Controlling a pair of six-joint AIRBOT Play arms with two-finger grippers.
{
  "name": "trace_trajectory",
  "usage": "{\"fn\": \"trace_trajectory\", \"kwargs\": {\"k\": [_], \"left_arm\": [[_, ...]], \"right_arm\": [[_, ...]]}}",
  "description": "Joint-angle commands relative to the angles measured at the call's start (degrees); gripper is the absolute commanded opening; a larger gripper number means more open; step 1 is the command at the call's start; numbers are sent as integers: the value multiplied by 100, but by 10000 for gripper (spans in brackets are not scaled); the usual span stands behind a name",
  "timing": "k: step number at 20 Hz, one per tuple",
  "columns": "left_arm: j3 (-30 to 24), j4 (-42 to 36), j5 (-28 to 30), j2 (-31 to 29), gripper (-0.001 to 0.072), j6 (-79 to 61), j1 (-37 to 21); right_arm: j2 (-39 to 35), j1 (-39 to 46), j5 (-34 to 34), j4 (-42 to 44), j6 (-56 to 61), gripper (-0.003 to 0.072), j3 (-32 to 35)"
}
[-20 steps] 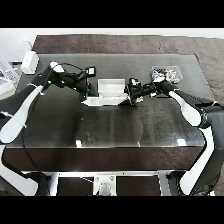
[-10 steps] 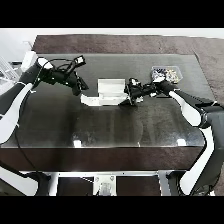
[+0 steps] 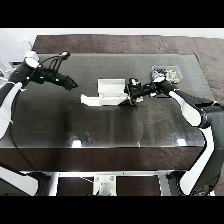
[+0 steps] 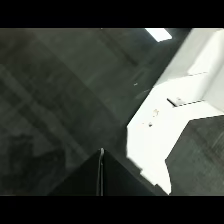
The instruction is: Fold the box and place the chain.
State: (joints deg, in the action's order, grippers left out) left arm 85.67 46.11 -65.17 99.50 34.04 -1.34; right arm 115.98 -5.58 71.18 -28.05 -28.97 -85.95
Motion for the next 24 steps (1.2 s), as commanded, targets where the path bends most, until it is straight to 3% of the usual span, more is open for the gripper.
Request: {"fn": "trace_trajectory", "kwargs": {"k": [1, 3, 5, 8, 12, 18, 24], "left_arm": [[-177, 175, -678, 24, 22, 1384, -365], [-487, 179, -981, 26, 22, 1996, -367], [-632, 160, -890, 26, 21, 2203, -306], [-645, 131, -396, 28, 21, 2590, -264], [-669, 105, -146, 39, 21, 2874, -227], [-669, 61, -15, 136, 21, 2903, 55], [-669, -645, 59, 457, 22, 2894, 236]], "right_arm": [[-4, -2, 2, 0, 0, 516, -2], [-4, -2, 2, 0, 0, 516, -2], [-4, -2, 2, 0, 0, 516, -2], [-4, -2, 2, 0, 0, 516, -2], [-4, -2, 2, 0, 0, 516, -2], [-4, -2, 2, 0, 0, 516, -2], [-4, 0, 2, 0, 0, 516, -2]]}}
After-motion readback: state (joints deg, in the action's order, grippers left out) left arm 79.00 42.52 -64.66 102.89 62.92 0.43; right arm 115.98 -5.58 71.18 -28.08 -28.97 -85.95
